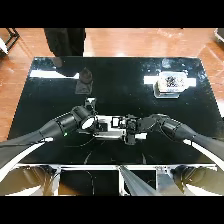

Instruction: Fold the box and place the chain.

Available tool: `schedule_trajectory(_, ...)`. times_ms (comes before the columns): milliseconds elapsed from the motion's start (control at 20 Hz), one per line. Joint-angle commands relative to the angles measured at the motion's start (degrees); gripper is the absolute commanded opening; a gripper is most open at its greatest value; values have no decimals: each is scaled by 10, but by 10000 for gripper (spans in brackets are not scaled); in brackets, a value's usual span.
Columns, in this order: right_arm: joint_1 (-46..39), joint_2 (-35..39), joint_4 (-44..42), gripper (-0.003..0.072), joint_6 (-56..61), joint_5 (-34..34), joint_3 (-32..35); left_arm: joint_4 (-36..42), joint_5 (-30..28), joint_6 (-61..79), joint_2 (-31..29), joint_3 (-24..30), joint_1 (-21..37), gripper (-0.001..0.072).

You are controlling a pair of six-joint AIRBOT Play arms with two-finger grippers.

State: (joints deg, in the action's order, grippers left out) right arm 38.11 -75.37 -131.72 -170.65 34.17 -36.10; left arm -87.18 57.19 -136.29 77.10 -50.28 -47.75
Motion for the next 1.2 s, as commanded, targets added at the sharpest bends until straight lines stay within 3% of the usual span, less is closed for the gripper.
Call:
schedule_trajectory(0, 1, 5, 6, 702, 18, 4, 0, -5, 10, 11, -2, 0, 0, 22)
schedule_trajectory(200, -4, 61, 108, 707, 107, 45, 0, -35, 35, 13, -18, 2, 2, 23)
schedule_trajectory(400, -20, 105, 112, 699, 110, 92, 0, -39, 33, 21, -33, 13, 4, 23)
schedule_trajectory(800, -2, 88, 82, 698, 57, 51, 0, -50, 16, 29, -21, 13, 9, 21)
schedule_trajectory(850, 5, 80, 75, 668, 48, 44, 0, -52, 15, 30, -21, 13, 9, 21)
schedule_trajectory(900, 11, 74, 70, 546, 43, 37, 0, -52, 15, 30, -21, 13, 9, 21)
schedule_trajectory(950, 15, 71, 61, 530, 43, 28, 0, -52, 16, 30, -21, 13, 9, 21)
schedule_trajectory(1050, 18, 71, 49, 330, 43, 19, 0, -51, 16, 30, -21, 13, 9, 21)
schedule_trajectory(1100, 19, 71, 44, 330, 43, 19, 0, -51, 16, 30, -21, 13, 9, 21)
schedule_trajectory(1150, 19, 71, 37, 248, 43, 19, 0, -51, 16, 30, -21, 13, 9, 21)
